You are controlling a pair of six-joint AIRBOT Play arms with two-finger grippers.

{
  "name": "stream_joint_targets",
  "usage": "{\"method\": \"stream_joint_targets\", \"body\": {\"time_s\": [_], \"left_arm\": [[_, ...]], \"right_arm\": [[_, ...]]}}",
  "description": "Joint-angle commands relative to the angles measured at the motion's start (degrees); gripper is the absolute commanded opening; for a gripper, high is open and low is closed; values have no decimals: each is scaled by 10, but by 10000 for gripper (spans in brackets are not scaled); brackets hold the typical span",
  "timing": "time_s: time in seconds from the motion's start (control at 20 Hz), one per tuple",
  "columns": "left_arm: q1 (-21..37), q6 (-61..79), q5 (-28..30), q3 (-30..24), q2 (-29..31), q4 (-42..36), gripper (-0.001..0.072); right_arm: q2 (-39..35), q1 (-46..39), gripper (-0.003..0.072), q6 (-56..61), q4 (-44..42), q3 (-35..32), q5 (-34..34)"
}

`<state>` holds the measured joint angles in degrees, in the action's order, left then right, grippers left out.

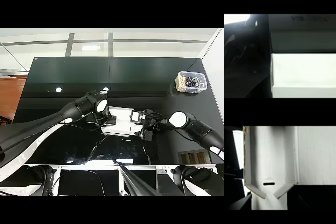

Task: Fold the box and place the chain.

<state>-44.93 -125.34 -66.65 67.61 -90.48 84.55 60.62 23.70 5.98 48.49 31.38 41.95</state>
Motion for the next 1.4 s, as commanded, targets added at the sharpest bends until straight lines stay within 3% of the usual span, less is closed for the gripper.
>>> {"method": "stream_joint_targets", "body": {"time_s": [0.0, 0.05, 0.2, 0.25, 0.3, 0.4, 0.9, 1.2, 1.25, 1.3, 1.35], "left_arm": [[0, 0, 2, 0, 0, 0, 28], [0, 0, 2, 0, 0, 0, 28], [0, 0, 1, 0, 0, 0, 29], [0, 0, 1, 0, 0, 0, 28], [1, 0, 1, 0, 0, 0, 29], [0, 0, 1, 0, 0, 0, 29], [0, 0, 2, 0, 0, 0, 29], [0, 0, 2, 0, 0, 0, 29], [0, 0, 2, 0, 0, 0, 29], [0, 0, 2, 0, 0, 0, 29], [0, 0, 2, 0, 0, 0, 29]], "right_arm": [[-4, 0, 720, 11, 11, 0, 9], [-2, 0, 670, 11, 11, 0, 9], [13, 0, 636, 7, 6, 0, 9], [18, 0, 469, 6, 6, 0, 5], [23, 0, 462, 6, -5, 0, 1], [29, 0, 196, 6, -37, 0, -2], [75, 16, 192, 7, -223, 0, -22], [80, 28, 193, 32, -214, 0, -52], [80, 28, 337, 43, -209, 0, -53], [80, 28, 379, 45, -204, 0, -53], [80, 28, 268, 47, -197, 0, -51]]}}
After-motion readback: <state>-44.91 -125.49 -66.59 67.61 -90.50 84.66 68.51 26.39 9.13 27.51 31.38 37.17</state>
